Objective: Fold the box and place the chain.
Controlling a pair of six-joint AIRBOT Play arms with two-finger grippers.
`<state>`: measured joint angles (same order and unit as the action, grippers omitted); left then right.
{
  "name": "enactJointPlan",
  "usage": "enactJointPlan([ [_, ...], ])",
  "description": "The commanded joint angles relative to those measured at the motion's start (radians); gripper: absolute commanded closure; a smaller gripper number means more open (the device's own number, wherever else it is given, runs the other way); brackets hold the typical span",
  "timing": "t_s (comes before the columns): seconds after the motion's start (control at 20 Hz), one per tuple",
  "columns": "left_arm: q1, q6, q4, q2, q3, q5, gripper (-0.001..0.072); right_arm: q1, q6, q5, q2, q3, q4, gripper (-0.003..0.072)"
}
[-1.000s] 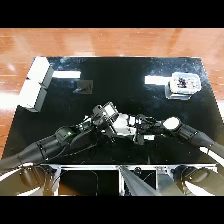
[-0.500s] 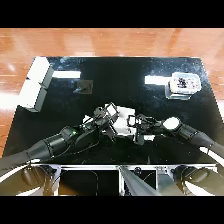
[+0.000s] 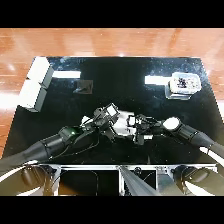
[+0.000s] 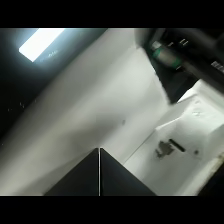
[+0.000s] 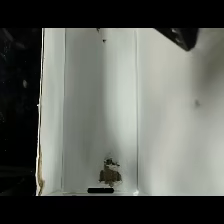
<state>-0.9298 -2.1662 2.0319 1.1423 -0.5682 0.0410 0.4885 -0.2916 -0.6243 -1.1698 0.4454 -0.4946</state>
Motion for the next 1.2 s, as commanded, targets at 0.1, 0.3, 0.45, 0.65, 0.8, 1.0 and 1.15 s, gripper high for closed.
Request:
enactJointPlan([
  [0.1,0.007,-0.003,-0.116,-0.146,-0.001,0.242,0.0693,0.001,0.003,0.001,-0.001,0.001,0.0,0.0034],
  [0.3,0.079,-0.002,-0.206,-0.232,-0.001,0.581,0.0693,0.001,0.003,0.001,0.0,0.001,0.0,0.0034],
  [0.45,0.202,-0.003,-0.297,-0.267,0.0,0.774,0.069,0.001,0.003,0.001,-0.001,0.001,0.0,0.0034],
  [0.65,0.348,-0.168,-0.277,-0.223,0.0,0.766,0.0293,0.001,0.003,0.001,-0.001,0.001,0.0,0.0034],
  [0.8,0.371,-0.266,-0.272,-0.165,-0.003,0.737,0.0069,0.001,0.003,0.001,0.0,0.001,0.0,0.0034],
  [1.0,0.37,-0.431,-0.158,-0.104,-0.018,0.755,0.0072,0.001,0.003,0.001,-0.001,0.001,-0.001,0.0034],
  [1.15,0.399,-0.464,-0.02,-0.073,-0.065,0.816,0.0072,0.001,0.003,0.001,-0.001,0.001,0.0,0.0034],
])
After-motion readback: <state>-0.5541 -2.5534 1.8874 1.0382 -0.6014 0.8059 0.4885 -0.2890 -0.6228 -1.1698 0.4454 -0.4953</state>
